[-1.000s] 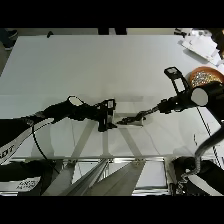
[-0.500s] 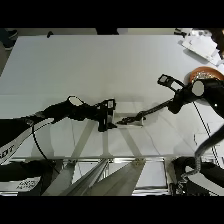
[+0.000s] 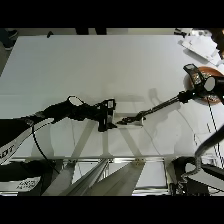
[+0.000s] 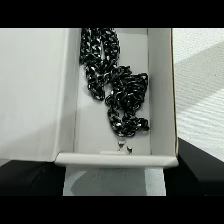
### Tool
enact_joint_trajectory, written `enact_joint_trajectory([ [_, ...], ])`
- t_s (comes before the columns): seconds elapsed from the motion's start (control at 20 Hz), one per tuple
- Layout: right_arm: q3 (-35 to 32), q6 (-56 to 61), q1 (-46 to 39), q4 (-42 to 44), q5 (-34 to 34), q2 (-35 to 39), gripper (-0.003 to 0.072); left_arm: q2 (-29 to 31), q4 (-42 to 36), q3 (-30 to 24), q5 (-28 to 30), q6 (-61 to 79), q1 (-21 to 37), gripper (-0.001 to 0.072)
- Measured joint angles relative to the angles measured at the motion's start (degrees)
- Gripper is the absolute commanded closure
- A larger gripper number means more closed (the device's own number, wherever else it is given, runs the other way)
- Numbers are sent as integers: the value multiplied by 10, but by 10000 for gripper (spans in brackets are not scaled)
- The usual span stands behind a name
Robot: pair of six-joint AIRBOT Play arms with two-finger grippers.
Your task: Fold the box and place the chain.
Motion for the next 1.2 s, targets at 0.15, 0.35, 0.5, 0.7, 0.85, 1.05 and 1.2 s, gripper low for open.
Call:
enact_joint_trajectory([
  [0.15, 17, 45, -8, -20, -4, -30, 227, 0, 0, 0, 0, 0, 0, 437],
  [0.35, 30, 74, -12, -33, -7, -60, 228, 0, 0, 0, 0, 0, 0, 437],
  [0.5, 33, 80, -13, -34, -3, -79, 247, 0, 0, 0, 0, 0, 0, 437],
  [0.7, 36, 76, -14, -20, 11, -97, 398, 0, 0, 0, 0, 0, 0, 437],
  [0.85, 36, 66, -13, -11, 15, -103, 515, 0, 0, 0, 0, 0, 0, 437],
  [1.05, 36, 60, -13, -7, 16, -105, 582, 0, 0, 0, 0, 0, 0, 437],
  [1.2, 36, 52, -14, -14, 11, -105, 406, 0, 0, 0, 0, 0, 0, 437],
])
